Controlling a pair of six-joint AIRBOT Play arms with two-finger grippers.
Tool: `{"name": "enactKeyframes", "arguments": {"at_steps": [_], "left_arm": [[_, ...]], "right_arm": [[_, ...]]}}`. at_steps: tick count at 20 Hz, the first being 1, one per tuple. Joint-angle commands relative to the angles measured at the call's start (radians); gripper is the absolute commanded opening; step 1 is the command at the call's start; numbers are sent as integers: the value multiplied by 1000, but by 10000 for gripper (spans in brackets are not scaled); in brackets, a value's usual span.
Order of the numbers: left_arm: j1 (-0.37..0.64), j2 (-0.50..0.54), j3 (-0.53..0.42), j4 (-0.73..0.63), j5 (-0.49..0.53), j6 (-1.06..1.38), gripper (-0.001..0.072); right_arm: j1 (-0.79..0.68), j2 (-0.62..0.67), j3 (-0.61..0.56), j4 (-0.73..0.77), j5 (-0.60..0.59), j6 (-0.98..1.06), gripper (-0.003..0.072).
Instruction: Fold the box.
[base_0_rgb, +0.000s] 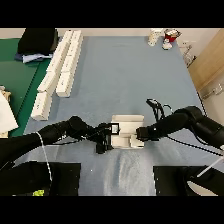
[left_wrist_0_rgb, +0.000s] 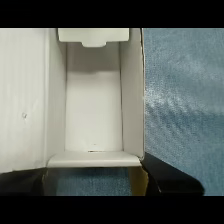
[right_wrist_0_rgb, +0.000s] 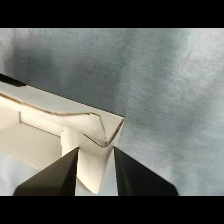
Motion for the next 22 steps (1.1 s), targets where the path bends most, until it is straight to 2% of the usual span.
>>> {"name": "enactKeyframes", "arguments": {"at_steps": [1, 4, 10, 13, 15, 16, 17, 22], "left_arm": [[0, 0, 0, 0, 0, 0, 465], [0, 0, 0, 0, 0, 0, 465], [0, 0, 0, 0, 0, 0, 465], [0, 0, 0, 0, 0, 0, 465], [0, 0, 0, 0, 0, 0, 465], [0, 0, 0, 0, 0, 0, 465], [0, 0, 0, 0, 0, 0, 465], [0, 0, 0, 0, 0, 0, 465]], "right_arm": [[161, -95, 90, -235, -72, 282, 356], [269, -182, 155, -372, -152, 424, 356], [311, -245, 173, -381, -152, 521, 354], [311, -246, 172, -381, -140, 529, 319], [311, -253, 172, -378, -141, 549, 273], [311, -258, 172, -368, -142, 548, 52], [312, -262, 172, -362, -142, 548, 1], [311, -264, 172, -358, -142, 549, -1]]}}
